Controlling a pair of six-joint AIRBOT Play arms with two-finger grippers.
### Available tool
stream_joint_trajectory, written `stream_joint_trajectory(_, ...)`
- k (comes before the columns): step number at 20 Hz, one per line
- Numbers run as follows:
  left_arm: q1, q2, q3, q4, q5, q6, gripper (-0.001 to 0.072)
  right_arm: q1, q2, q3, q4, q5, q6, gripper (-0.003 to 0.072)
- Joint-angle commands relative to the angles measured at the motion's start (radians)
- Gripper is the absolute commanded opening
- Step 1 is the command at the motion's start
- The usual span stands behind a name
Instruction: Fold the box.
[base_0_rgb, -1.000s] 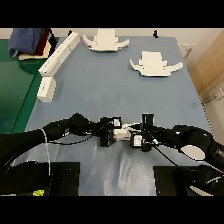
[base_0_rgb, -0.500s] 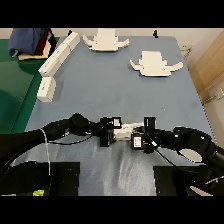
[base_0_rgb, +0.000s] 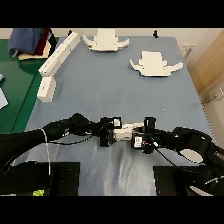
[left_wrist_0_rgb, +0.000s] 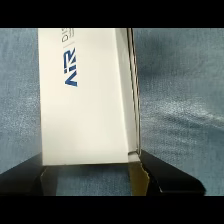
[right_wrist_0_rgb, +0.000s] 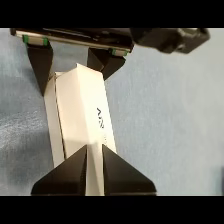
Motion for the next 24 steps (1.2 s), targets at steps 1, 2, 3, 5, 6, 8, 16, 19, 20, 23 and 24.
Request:
stream_joint_trajectory(1, 0.001, 0.0, 0.0, 0.0, 0.001, -0.001, 0.0516, -0.001, 0.003, 0.0, 0.011, 0.008, 0.0, 0.0139)
stream_joint_trajectory(2, 0.001, 0.0, 0.0, 0.0, 0.001, -0.001, 0.0516, -0.001, 0.001, 0.0, 0.009, 0.01, 0.0, 0.0139)
stream_joint_trajectory(3, 0.001, 0.0, 0.0, 0.0, 0.001, -0.001, 0.0516, -0.002, -0.003, -0.001, 0.008, 0.012, 0.0, 0.0139)
stream_joint_trajectory(5, 0.001, 0.0, 0.0, 0.0, 0.001, -0.001, 0.0516, -0.002, -0.021, -0.001, 0.001, 0.012, 0.0, 0.0139)
stream_joint_trajectory(6, 0.001, 0.0, 0.0, 0.0, 0.0, -0.001, 0.0516, -0.002, -0.033, -0.001, -0.003, 0.011, 0.0, 0.0139)
stream_joint_trajectory(8, 0.001, 0.0, 0.0, 0.0, 0.001, -0.001, 0.0516, -0.002, -0.05, -0.001, -0.008, 0.009, 0.0, 0.0139)
stream_joint_trajectory(16, 0.001, 0.0, 0.0, 0.0, 0.001, -0.001, 0.0516, -0.001, -0.061, -0.001, -0.035, 0.006, 0.001, 0.0061)
stream_joint_trajectory(19, 0.001, 0.0, 0.0, 0.0, 0.001, -0.001, 0.0516, -0.001, -0.061, -0.001, -0.013, 0.047, 0.0, 0.0061)
stream_joint_trajectory(20, 0.001, 0.0, 0.0, 0.0, 0.001, -0.001, 0.0516, -0.001, -0.061, -0.001, -0.013, 0.059, 0.001, 0.0061)
stream_joint_trajectory(23, 0.001, 0.0, 0.0, 0.0, 0.001, -0.001, 0.0516, -0.001, -0.056, 0.0, -0.013, 0.065, 0.0, 0.0066)
stream_joint_trajectory(24, 0.001, 0.0, 0.0, 0.0, 0.001, -0.001, 0.0516, -0.001, -0.049, 0.004, -0.013, 0.065, 0.0, 0.0138)
